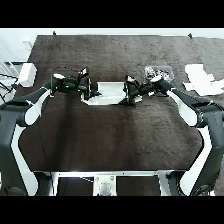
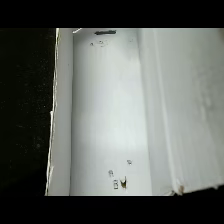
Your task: Fold the box and place the chain.
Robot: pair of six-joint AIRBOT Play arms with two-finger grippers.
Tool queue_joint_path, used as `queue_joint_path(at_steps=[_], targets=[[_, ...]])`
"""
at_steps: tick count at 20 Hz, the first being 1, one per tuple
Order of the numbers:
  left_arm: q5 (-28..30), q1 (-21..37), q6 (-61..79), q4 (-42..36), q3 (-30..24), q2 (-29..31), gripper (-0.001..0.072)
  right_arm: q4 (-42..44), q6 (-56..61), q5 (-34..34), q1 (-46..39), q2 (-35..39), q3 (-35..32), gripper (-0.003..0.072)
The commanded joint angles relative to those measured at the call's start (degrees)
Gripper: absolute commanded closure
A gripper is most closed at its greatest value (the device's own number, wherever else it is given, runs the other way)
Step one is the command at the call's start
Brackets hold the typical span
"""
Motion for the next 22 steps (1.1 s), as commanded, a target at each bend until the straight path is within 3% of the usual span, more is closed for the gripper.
queue_joint_path(at_steps=[1, 5, 8, 10, 12, 16, 20, 22], targets=[[-0.48, 0.31, -0.13, -0.26, 0.52, 0.22, 0.0412, 0.02, -0.02, -0.02, 0.00, -0.02, 0.02, 0.0141], [-6.10, 4.52, -2.54, 0.00, 1.99, 0.20, 0.0411, 0.02, -0.02, 0.00, 0.00, -0.02, 0.02, 0.0141], [-15.41, 9.16, -3.93, -0.52, 5.51, 0.20, 0.0415, 0.02, -0.02, -0.02, 0.00, -0.02, 0.02, 0.0141], [-21.66, 11.06, -6.49, -0.96, 8.46, 0.22, 0.0691, 0.04, -0.02, 0.00, 0.00, -0.02, 0.02, 0.0141], [-25.33, 11.37, -12.17, -1.16, 11.56, 0.28, 0.0695, 0.02, -0.02, -0.02, 0.00, -0.02, 0.02, 0.0141], [-18.12, 8.46, -16.39, 3.10, 10.56, 8.02, 0.0696, 0.04, -0.02, 0.00, 0.00, -0.02, 0.02, 0.0141], [-7.50, 4.11, -14.58, 5.66, 1.22, 19.56, 0.0696, 0.02, -0.02, 0.00, 0.00, -0.02, 0.02, 0.0141], [-5.97, 1.90, -13.73, 5.92, -3.13, 22.12, 0.0696, 0.02, -0.02, 0.00, 0.00, -0.02, 0.02, 0.0141]])
